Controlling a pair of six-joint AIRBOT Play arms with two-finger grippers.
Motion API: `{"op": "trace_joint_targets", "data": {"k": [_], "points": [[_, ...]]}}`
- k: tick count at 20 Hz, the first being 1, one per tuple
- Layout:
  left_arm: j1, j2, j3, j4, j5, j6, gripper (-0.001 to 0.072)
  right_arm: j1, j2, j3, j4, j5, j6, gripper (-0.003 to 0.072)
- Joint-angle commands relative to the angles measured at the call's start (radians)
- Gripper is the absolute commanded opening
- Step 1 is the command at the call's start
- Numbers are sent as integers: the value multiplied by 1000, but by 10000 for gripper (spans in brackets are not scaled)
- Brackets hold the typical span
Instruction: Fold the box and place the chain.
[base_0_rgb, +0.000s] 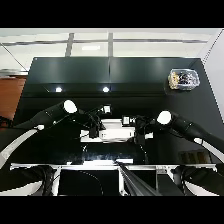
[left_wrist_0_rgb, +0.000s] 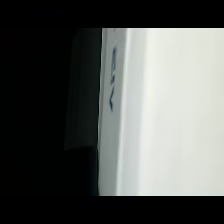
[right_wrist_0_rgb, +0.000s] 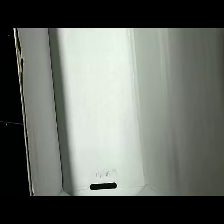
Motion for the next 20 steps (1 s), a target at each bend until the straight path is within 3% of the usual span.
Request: {"op": "trace_joint_targets", "data": {"k": [1,13,15,17,18,19,20], "points": [[0,0,2,1,0,0,28,-6,-3,-1,-9,-14,1,652],[0,0,2,0,1,0,28,-29,-3,-1,-2,12,1,651],[0,0,2,0,0,0,28,-29,-3,-1,-1,12,1,583],[0,0,2,0,0,-1,32,-29,-3,-1,-2,12,1,577],[0,1,2,0,0,0,36,-29,-3,-1,-2,12,2,472],[0,1,3,1,0,-1,149,-29,-3,-1,-2,12,2,474],[0,2,4,1,-3,-1,325,-29,-3,-1,-2,13,2,473]]}}
